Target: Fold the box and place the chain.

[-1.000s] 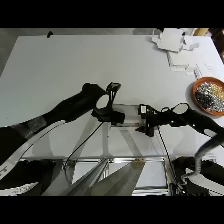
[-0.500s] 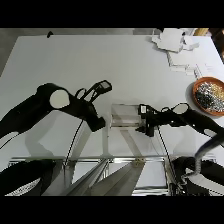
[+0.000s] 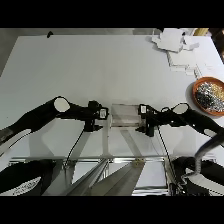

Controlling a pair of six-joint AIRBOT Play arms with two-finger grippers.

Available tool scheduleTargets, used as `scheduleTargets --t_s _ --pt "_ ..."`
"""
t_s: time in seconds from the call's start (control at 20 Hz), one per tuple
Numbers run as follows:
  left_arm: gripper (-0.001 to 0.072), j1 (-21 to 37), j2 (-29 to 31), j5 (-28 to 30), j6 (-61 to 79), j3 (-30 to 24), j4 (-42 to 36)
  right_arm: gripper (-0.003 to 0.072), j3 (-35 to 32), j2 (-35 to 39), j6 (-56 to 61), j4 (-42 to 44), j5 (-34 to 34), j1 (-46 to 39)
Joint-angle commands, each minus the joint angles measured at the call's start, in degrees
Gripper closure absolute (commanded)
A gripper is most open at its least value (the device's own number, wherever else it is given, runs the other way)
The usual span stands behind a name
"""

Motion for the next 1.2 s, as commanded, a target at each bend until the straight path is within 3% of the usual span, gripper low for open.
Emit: scheduleTargets --t_s 0.0,0.65,1.15 --pt "0.0 0.26 -5.68 3.26 15.32 -0.66 -10.91 0.0391 0.0 0.02 0.0 0.02 0.02 -0.04" --pt "-0.0002 -0.87 -9.73 1.9 20.7 -0.66 -23.34 0.0391 0.0 0.02 0.0 0.0 0.0 -0.02" --pt "-0.0003 -2.84 -10.69 0.94 20.63 -0.66 -22.36 0.0391 0.0 0.02 0.0 0.0 0.0 -0.04"
